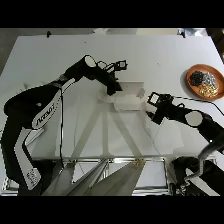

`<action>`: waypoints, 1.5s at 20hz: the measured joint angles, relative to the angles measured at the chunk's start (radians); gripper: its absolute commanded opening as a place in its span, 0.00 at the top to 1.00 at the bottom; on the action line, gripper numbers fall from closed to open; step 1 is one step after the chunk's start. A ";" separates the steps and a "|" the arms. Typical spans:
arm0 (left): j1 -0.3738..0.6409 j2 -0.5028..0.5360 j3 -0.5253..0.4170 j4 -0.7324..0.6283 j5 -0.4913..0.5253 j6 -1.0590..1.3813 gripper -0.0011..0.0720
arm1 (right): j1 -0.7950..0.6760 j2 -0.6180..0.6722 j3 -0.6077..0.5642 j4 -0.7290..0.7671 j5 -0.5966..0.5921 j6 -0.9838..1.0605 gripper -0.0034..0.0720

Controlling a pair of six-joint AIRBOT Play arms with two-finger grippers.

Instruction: Fold the box and place the chain.

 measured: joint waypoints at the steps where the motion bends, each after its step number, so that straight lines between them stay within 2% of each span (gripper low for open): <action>1: 0.000 0.000 0.000 0.000 0.000 0.000 0.97 | -0.003 -0.024 -0.001 0.003 -0.016 -0.012 0.04; 5: 0.000 0.000 0.000 0.000 0.000 0.000 0.97 | -0.010 -0.102 -0.001 0.073 -0.056 -0.091 0.04; 11: 0.000 0.000 0.000 0.000 0.000 0.000 0.97 | -0.011 -0.168 0.019 0.344 -0.066 -0.304 0.04; 14: 0.000 0.000 0.000 0.000 0.000 0.000 0.97 | -0.012 -0.176 0.043 0.424 -0.065 -0.362 0.04; 18: 0.000 0.000 0.000 0.000 0.000 0.000 0.97 | -0.015 -0.187 0.077 0.467 -0.054 -0.389 0.04; 30: 0.000 0.000 0.000 0.000 0.000 -0.001 0.97 | -0.162 -0.346 0.265 0.476 0.185 -0.469 0.04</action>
